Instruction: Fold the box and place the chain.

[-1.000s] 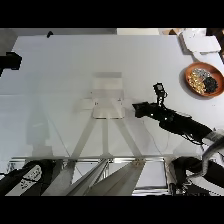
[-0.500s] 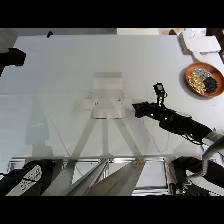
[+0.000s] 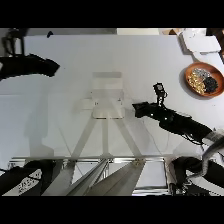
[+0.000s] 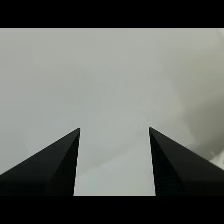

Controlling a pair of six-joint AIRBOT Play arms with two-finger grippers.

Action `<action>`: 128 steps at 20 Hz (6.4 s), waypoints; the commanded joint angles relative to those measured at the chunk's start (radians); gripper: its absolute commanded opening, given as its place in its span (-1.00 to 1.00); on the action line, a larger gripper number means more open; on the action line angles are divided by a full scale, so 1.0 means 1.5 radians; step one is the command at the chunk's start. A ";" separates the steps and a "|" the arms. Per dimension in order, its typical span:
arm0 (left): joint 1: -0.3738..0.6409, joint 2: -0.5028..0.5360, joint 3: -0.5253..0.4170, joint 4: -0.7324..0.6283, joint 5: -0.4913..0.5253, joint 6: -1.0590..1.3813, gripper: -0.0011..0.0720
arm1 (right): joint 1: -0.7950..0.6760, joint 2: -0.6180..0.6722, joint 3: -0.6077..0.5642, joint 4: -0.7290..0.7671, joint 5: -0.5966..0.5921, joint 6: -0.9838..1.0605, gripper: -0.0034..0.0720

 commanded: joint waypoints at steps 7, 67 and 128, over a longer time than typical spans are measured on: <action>-0.034 -0.323 0.243 -0.124 -0.318 0.129 0.64 | 0.000 0.000 0.000 0.000 0.000 0.000 -0.88; -0.092 -0.483 0.283 -0.287 -0.423 0.519 -0.94 | 0.000 0.000 0.000 0.000 0.000 0.000 -0.88; -0.105 -0.351 0.039 -0.306 -0.198 0.802 -0.95 | -0.231 0.240 0.000 -0.031 0.004 0.061 0.30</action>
